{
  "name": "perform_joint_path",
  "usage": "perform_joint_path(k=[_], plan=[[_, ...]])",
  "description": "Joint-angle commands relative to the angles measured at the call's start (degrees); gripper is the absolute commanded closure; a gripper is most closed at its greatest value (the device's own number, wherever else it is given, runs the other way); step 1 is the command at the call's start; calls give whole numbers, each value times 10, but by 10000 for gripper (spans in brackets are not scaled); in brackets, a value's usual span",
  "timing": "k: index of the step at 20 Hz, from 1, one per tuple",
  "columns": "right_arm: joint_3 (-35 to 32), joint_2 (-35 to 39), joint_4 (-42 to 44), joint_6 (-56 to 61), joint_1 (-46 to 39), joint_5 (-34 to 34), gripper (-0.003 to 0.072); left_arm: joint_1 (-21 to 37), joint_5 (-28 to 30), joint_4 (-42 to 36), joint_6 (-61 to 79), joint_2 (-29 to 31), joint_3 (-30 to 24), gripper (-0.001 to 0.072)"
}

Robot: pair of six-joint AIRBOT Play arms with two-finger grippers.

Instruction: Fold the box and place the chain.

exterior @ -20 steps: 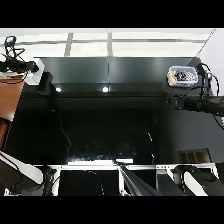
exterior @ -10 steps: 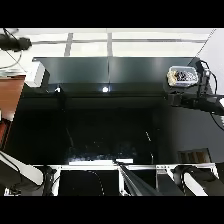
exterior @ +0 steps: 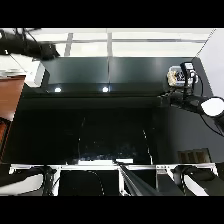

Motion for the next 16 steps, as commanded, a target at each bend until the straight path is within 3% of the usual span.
perform_joint_path(k=[1,4,7,10,16], plan=[[-10,-3,-16,-1,5,1,672,-53,105,45,4,181,-246,686],[-10,-3,-16,-1,5,0,672,-50,158,46,4,312,-405,686],[-10,-3,-16,-1,5,0,672,-40,228,47,4,405,-509,685],[-10,-3,-16,-1,5,0,672,-36,226,47,4,445,-544,685],[-10,-3,-16,-1,5,0,672,-37,225,41,4,445,-546,684]])
